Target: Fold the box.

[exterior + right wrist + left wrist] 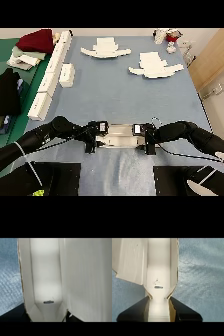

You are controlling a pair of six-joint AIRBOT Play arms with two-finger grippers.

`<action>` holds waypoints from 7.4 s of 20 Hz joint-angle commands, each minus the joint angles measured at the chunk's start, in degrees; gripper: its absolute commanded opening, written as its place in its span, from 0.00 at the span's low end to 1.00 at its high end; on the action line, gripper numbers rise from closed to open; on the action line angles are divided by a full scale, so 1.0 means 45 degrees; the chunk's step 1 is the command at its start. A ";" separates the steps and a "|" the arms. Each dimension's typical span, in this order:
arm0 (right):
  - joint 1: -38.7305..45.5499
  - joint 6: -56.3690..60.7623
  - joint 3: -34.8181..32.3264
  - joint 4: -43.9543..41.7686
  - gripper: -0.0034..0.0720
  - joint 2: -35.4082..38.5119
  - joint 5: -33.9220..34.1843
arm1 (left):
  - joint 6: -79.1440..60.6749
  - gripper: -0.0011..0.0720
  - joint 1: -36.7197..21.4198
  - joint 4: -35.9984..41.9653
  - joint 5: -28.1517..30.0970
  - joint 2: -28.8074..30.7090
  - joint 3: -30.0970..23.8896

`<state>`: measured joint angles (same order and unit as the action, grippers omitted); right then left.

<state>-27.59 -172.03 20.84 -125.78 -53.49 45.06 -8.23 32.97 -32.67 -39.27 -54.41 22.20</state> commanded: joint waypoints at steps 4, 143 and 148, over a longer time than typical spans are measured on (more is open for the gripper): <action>-0.0005 0.0005 0.0010 0.0000 0.77 0.0015 -0.0005 | -0.0413 0.15 0.0845 0.0559 0.0272 -0.0539 0.0384; -0.0005 0.0000 0.0010 0.0000 0.77 0.0015 0.0000 | 3.3295 0.63 0.6965 -1.3197 -0.9015 -0.3691 0.9350; -0.0005 0.0000 0.0010 0.0000 0.77 0.0015 0.0000 | 3.2892 0.63 0.6965 -1.3328 -1.0734 -0.1073 0.9292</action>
<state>-27.62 -172.05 20.84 -125.78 -53.47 45.08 141.60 64.31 -92.25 -83.00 -64.90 64.12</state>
